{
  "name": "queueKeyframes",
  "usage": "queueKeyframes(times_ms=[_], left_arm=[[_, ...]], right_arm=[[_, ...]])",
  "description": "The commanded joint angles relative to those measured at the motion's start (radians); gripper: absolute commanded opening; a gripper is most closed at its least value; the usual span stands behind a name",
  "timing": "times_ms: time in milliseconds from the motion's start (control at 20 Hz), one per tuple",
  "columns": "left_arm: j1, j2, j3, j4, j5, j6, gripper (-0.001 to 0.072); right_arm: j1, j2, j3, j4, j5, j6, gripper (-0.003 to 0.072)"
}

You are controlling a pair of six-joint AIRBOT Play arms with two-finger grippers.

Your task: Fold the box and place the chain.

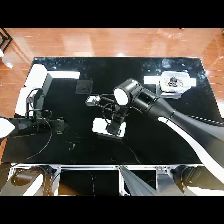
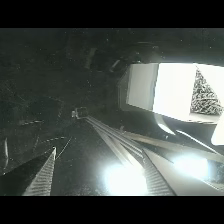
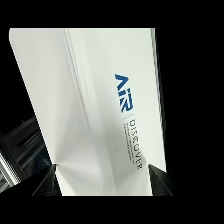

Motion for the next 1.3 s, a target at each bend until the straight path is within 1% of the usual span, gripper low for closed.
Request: queueKeyframes(times_ms=[0,200,450,550,600,650,700,1150,1200,1250], left_arm=[[0.001,0.000,0.000,0.000,-0.002,-0.001,0.0634],[0.001,0.000,0.000,0.000,-0.002,-0.004,0.0634],[0.001,0.000,0.000,0.000,-0.002,-0.005,0.0634],[0.001,0.000,0.000,0.000,-0.002,-0.007,0.0634],[0.001,0.000,0.000,0.000,-0.002,-0.007,0.0634],[0.001,0.000,0.000,0.000,-0.002,-0.007,0.0634],[0.001,0.000,0.000,0.000,-0.002,-0.007,0.0634],[0.001,0.000,0.000,0.000,-0.001,-0.007,0.0634],[0.001,0.000,0.000,0.000,-0.001,-0.007,0.0634],[0.001,0.000,0.000,0.000,-0.001,-0.007,0.0634]], right_arm=[[0.017,-0.001,-0.002,-0.042,-0.029,0.025,0.0717],[0.021,-0.001,-0.019,-0.073,-0.053,0.036,0.0710],[0.021,-0.001,-0.027,-0.073,-0.061,0.050,0.0708],[0.021,-0.001,-0.027,-0.072,-0.060,0.049,0.0534],[0.021,-0.001,-0.027,-0.072,-0.060,0.049,0.0532],[0.021,-0.001,-0.027,-0.069,-0.060,0.048,0.0421],[0.021,-0.001,-0.027,-0.066,-0.060,0.048,0.0357],[0.021,-0.001,-0.027,-0.065,-0.057,0.049,0.0359],[0.021,-0.001,-0.027,-0.065,-0.055,0.049,0.0379],[0.021,-0.001,-0.027,-0.064,-0.054,0.049,0.0378]])
